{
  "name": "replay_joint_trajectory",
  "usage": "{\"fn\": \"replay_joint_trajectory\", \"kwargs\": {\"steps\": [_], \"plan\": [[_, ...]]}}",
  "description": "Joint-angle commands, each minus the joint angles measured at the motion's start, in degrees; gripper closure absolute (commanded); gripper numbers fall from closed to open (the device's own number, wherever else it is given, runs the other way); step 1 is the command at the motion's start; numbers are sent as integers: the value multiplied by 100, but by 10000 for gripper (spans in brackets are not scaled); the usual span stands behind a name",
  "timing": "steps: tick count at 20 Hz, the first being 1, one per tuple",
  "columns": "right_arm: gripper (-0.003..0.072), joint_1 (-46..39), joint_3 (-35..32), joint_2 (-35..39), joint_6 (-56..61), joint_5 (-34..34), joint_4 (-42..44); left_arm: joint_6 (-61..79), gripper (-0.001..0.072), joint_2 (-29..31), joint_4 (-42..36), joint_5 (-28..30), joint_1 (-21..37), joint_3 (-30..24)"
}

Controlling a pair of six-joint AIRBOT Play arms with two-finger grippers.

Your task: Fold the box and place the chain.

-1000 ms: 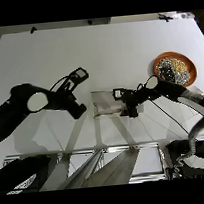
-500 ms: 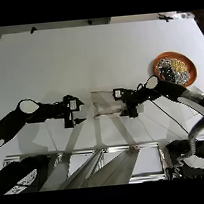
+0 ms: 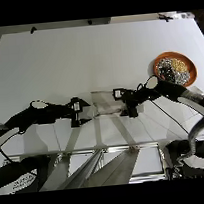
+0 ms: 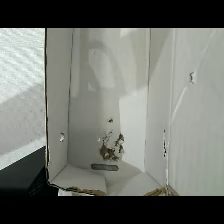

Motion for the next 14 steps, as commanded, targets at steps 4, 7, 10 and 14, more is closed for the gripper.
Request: {"fn": "replay_joint_trajectory", "kwargs": {"steps": [4, 7, 10, 14], "plan": [[391, 2, -2, 4, 2, 2, 2, -33, -6, -103, -450, -76, -131, 68], [391, 2, 0, 4, 2, 2, 2, -184, -6, -195, -404, -114, -131, 72], [391, 2, 0, 4, 2, 2, 2, -188, -6, -195, -378, -96, -170, 74], [391, 2, 0, 4, 2, 2, 2, -190, -5, -214, -393, -44, -433, 208]]}}
